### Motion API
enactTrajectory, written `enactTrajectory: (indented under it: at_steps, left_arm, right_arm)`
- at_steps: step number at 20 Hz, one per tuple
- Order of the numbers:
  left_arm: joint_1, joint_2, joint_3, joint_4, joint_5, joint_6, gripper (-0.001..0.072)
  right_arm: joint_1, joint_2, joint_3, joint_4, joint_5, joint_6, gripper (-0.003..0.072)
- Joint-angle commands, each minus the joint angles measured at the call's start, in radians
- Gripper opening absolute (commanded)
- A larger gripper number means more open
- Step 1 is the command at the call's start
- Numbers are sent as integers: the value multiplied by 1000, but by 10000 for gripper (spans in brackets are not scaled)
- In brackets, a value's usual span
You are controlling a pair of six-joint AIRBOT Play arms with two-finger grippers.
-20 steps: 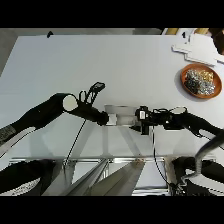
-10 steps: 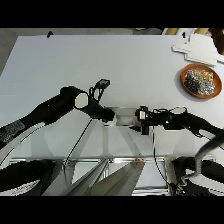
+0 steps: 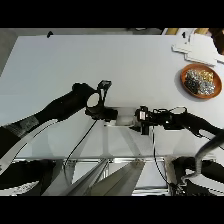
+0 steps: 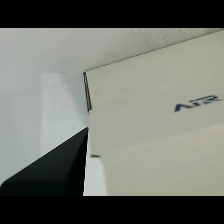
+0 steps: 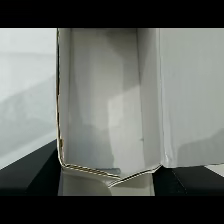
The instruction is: Fold the box and place the chain.
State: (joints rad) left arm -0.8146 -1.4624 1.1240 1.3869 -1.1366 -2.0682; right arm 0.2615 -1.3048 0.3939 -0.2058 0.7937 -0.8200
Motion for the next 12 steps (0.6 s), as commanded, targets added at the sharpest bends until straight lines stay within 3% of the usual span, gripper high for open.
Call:
enactTrajectory:
  at_steps: [1, 6, 12]
  left_arm:
    - [-29, -57, 82, 54, -66, -110, 351]
    - [-66, -82, 85, 188, -132, -215, 344]
    - [-66, -89, 85, 196, -130, -293, 344]
  right_arm:
    - [0, 0, 1, 0, 0, 0, 408]
    - [0, 0, 1, 0, 0, 0, 408]
    - [0, 0, 1, 0, 0, 0, 408]
